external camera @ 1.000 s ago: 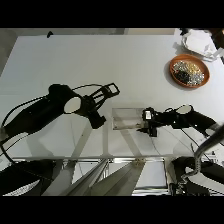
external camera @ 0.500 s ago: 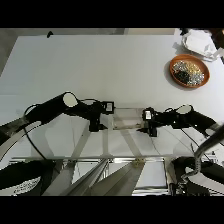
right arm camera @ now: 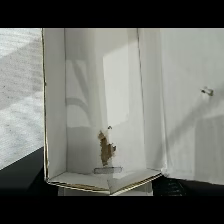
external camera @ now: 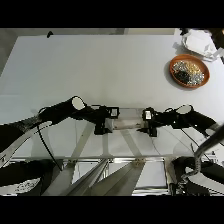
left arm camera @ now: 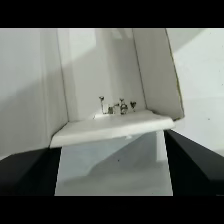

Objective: Fold the box and place the chain.

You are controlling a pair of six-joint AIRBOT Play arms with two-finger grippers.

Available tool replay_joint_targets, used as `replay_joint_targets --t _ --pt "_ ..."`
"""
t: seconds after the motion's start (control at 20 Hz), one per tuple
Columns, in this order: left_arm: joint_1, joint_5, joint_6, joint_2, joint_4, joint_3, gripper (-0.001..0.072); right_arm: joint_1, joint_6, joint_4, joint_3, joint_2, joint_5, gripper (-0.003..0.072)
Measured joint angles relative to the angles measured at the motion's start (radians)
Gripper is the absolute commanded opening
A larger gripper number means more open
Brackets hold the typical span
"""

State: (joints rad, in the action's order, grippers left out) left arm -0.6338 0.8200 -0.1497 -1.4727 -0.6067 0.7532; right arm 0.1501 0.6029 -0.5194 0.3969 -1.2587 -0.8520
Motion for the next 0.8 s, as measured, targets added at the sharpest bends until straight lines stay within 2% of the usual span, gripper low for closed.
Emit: replay_joint_targets --t 0.7,0.8 --pt "-0.015 -0.014 -0.007 -0.044 0.141 0.000 0.0682 0.000 0.000 0.000 0.000 0.000 0.000 0.0454" --pt "-0.015 -0.016 -0.008 -0.050 0.149 -0.002 0.0523 0.000 -0.001 0.000 0.000 0.000 0.000 0.0454"
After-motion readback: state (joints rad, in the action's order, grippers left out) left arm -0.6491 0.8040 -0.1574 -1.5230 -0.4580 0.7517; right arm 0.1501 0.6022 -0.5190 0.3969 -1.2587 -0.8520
